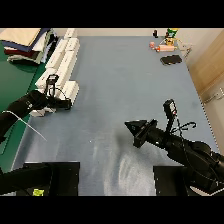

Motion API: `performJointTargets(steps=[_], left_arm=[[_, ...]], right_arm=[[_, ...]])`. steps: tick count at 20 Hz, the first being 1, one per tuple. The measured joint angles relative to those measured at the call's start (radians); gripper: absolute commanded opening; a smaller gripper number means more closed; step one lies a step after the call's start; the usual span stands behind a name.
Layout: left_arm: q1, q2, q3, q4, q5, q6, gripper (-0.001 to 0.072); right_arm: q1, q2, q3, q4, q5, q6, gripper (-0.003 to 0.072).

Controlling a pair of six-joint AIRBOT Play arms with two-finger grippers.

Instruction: Fold the box.

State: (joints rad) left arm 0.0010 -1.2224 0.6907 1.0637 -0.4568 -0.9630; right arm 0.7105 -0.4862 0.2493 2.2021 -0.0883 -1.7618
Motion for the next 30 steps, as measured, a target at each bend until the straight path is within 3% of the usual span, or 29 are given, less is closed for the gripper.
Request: performJointTargets(steps=[11,18,24,25,27,30], left_arm=[[0.0,0.015,0.008,0.003,-0.037,0.013,0.0668],[0.0,0.088,0.05,0.037,-0.15,0.003,0.0667],[0.0,0.151,0.12,0.158,-0.359,-0.108,0.0664],[0.0,0.166,0.132,0.184,-0.393,-0.132,0.0618],[0.0,0.203,0.158,0.217,-0.454,-0.181,0.0006],[-0.003,0.252,0.215,0.225,-0.532,-0.227,0.0013]], right_arm=[[0.0,0.0,0.0,0.0,0.0,0.0,0.0042],[0.0,0.0,0.0,-0.004,-0.003,0.0,0.0042],[0.0,0.0,0.0,-0.008,-0.043,0.0,0.004],[0.0,0.0,0.0,-0.008,-0.048,0.0,0.0033],[0.0,-0.005,0.002,-0.008,-0.055,0.0,0.0006],[-0.026,-0.055,0.047,-0.012,-0.101,0.0,0.0006]])
